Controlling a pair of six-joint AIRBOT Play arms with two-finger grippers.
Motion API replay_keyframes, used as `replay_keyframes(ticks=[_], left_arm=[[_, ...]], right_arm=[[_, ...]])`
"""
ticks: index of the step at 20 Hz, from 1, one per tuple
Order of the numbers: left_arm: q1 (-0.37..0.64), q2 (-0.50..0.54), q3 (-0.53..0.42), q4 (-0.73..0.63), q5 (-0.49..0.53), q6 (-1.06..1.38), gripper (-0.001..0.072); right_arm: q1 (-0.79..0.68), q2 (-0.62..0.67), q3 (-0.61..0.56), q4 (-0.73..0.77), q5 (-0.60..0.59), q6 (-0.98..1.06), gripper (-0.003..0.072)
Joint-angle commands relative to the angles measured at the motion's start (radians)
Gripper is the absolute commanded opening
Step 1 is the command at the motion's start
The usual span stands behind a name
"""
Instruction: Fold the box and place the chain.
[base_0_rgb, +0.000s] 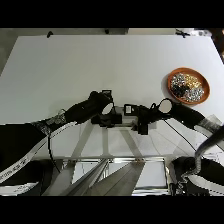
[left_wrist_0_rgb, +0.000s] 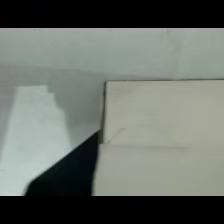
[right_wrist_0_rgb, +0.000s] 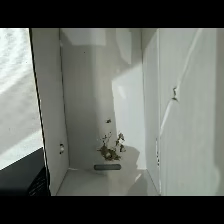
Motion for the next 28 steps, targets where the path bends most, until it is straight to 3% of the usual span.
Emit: replay_keyframes(ticks=[1,2,4,5,6,7,14,15,17,18,19,23,25,26,27,28], left_arm=[[0.000,0.001,0.001,0.006,-0.019,0.000,0.0386],[0.000,0.001,0.001,0.006,-0.019,0.000,0.0419],[0.000,0.001,0.001,0.006,-0.018,-0.001,0.0409],[0.000,0.001,0.001,0.006,-0.018,-0.001,0.0336],[0.001,0.001,0.001,0.006,-0.019,0.000,0.0150],[0.000,0.001,0.001,0.006,-0.018,0.001,0.0009],[0.001,0.004,0.001,0.003,-0.030,-0.019,0.0014],[0.006,0.012,0.001,-0.008,-0.027,-0.018,0.0079],[0.025,0.045,0.001,-0.028,-0.026,-0.014,0.0453],[0.039,0.066,0.001,-0.039,-0.027,-0.013,0.0590],[0.056,0.091,0.001,-0.049,-0.030,0.007,0.0636],[0.131,0.197,0.000,-0.070,-0.157,0.308,0.0635],[0.171,0.251,-0.008,-0.069,-0.214,0.599,0.0636],[0.187,0.282,-0.014,-0.068,-0.217,0.819,0.0648],[0.193,0.316,-0.023,-0.054,-0.217,1.062,0.0707],[0.193,0.354,-0.045,-0.042,-0.201,1.279,0.0700]], right_arm=[[0.000,0.001,0.000,0.000,0.000,0.000,0.0409],[0.000,0.001,0.000,0.000,0.000,0.000,0.0409],[0.000,0.001,0.000,0.000,0.000,0.000,0.0409],[0.000,0.001,0.000,0.000,0.000,0.000,0.0409],[0.000,0.001,0.000,0.000,0.000,0.000,0.0409],[0.000,0.001,0.000,0.000,0.000,0.000,0.0409],[0.000,0.001,0.000,0.000,0.000,0.000,0.0409],[0.000,0.001,0.000,0.000,0.000,0.000,0.0409],[0.000,0.001,0.000,0.000,0.000,0.000,0.0409],[0.000,0.001,0.000,0.000,0.000,0.000,0.0409],[0.000,0.001,0.000,0.000,0.000,0.000,0.0409],[0.000,0.001,0.000,0.000,0.000,0.000,0.0409],[0.000,0.001,0.000,0.000,0.000,0.000,0.0409],[0.000,0.001,0.000,0.000,0.000,0.000,0.0409],[0.000,0.001,0.000,0.000,0.000,0.000,0.0409],[0.000,0.001,0.000,0.000,0.000,0.000,0.0409]])
